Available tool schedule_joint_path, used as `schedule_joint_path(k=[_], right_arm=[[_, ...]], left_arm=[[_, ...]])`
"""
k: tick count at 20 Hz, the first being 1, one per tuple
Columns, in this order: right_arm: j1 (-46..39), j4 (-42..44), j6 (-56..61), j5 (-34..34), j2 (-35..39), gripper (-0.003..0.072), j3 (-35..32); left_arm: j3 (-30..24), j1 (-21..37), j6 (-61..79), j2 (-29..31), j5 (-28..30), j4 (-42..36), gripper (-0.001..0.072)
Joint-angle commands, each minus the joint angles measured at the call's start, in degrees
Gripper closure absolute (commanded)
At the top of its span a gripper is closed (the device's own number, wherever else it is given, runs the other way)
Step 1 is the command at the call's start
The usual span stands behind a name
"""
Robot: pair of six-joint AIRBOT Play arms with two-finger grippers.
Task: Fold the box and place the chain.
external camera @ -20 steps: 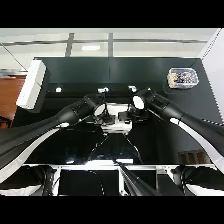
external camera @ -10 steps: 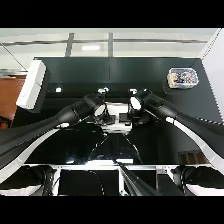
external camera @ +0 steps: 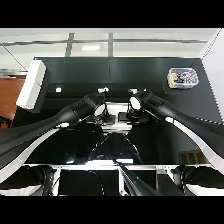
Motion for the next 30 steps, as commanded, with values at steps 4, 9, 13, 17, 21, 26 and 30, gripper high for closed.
schedule_joint_path(k=[4, 9, 13, 17, 21, 26, 30], right_arm=[[0.13, 0.15, 0.20, 0.66, -0.02, 0.0435, 0.04], [0.11, -0.28, 0.20, 0.63, -0.11, 0.0497, 0.02], [0.13, -0.17, 0.17, 1.25, -0.87, 0.0498, 0.02], [0.13, -0.24, -0.17, 1.05, -0.85, 0.0670, 0.04], [-0.15, -0.24, -0.66, 1.09, -0.59, 0.0566, 0.04], [-1.81, -0.28, -5.90, 3.72, 3.93, 0.0297, 1.01], [-4.04, -3.48, -14.23, 4.44, 14.40, 0.0296, 2.60]], left_arm=[[0.02, 0.04, -0.11, 0.02, 0.00, -0.07, 0.0678], [0.02, 0.04, -0.11, 0.02, 0.00, -0.07, 0.0678], [0.02, 0.04, -0.11, 0.02, -0.02, -0.07, 0.0678], [0.02, 0.04, -0.11, 0.02, -0.02, -0.07, 0.0678], [0.02, 0.04, -0.11, 0.02, -0.02, -0.07, 0.0678], [0.02, 0.04, -0.11, 0.02, -0.04, -0.07, 0.0678], [0.02, 0.04, -0.11, 0.02, -0.07, -0.07, 0.0678]])
